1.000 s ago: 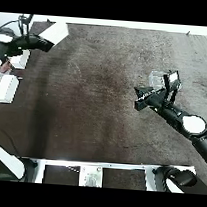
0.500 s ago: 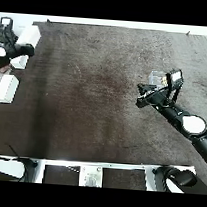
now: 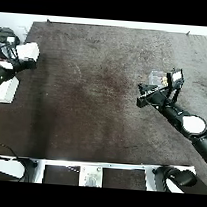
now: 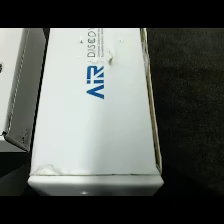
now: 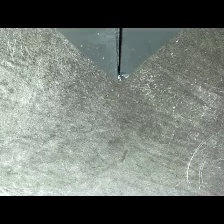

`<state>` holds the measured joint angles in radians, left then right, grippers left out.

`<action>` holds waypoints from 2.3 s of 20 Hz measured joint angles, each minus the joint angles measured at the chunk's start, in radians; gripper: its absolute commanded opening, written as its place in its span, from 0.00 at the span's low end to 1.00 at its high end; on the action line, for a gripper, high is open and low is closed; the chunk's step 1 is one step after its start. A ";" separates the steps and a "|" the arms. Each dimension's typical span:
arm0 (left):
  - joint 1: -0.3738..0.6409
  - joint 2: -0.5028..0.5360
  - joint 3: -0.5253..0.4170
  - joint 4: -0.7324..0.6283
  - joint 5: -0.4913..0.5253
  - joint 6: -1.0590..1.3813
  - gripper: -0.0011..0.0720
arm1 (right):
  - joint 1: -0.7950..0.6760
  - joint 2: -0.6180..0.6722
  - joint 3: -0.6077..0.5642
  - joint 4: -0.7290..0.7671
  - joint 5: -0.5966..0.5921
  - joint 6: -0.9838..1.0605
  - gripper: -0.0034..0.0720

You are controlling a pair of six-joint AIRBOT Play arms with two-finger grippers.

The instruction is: Fold the box and place the chain.

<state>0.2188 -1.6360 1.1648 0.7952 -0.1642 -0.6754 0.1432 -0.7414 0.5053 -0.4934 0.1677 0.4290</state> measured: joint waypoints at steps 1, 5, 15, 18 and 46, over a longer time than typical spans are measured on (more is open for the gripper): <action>0.000 -0.002 -0.001 0.002 0.004 0.000 0.02 | 0.000 0.000 0.000 0.000 0.000 0.000 0.02; 0.000 -0.042 0.047 -0.001 -0.007 -0.004 0.02 | 0.000 0.000 0.000 0.000 0.000 -0.002 0.02; 0.000 -0.182 0.139 -0.013 0.017 -0.006 0.03 | 0.000 0.000 0.000 0.000 0.000 -0.002 0.02; 0.000 -0.193 0.143 -0.013 0.021 0.010 0.03 | 0.000 0.000 0.000 0.000 0.000 -0.002 0.02; -0.024 -0.229 0.192 -0.017 0.017 -0.032 0.99 | 0.000 0.000 0.000 0.000 0.001 -0.003 0.02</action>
<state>0.1951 -1.8652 1.3563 0.7784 -0.1471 -0.7074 0.1436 -0.7414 0.5053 -0.4931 0.1684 0.4263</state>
